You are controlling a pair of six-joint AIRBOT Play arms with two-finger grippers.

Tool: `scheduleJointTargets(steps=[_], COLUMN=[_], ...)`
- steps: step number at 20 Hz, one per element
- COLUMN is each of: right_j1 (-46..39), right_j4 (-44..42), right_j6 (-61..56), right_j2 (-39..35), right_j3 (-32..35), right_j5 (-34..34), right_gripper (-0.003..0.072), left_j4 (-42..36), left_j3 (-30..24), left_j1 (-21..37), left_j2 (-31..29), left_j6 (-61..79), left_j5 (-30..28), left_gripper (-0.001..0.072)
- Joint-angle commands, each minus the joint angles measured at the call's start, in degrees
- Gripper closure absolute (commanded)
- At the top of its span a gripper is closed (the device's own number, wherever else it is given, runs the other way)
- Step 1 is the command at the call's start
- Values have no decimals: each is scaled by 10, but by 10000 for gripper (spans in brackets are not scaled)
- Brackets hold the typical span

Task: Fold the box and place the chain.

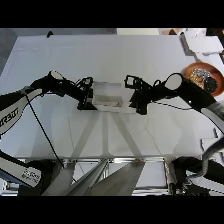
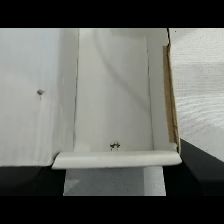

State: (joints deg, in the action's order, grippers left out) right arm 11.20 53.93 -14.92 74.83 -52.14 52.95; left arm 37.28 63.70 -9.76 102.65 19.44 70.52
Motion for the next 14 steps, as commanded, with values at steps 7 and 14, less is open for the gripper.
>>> scheduleJointTargets(steps=[7, 14], right_j1=[63, 64], right_j4=[26, -21], right_j6=[79, 79], right_j2=[64, 70], right_j3=[20, 20], right_j5=[-182, -191], right_gripper=[437, 440], left_j4=[0, 0], left_j3=[0, 0], left_j1=[0, 0], left_j2=[0, 0], left_j6=[0, 0], left_j5=[0, 0], left_gripper=[436, 436])
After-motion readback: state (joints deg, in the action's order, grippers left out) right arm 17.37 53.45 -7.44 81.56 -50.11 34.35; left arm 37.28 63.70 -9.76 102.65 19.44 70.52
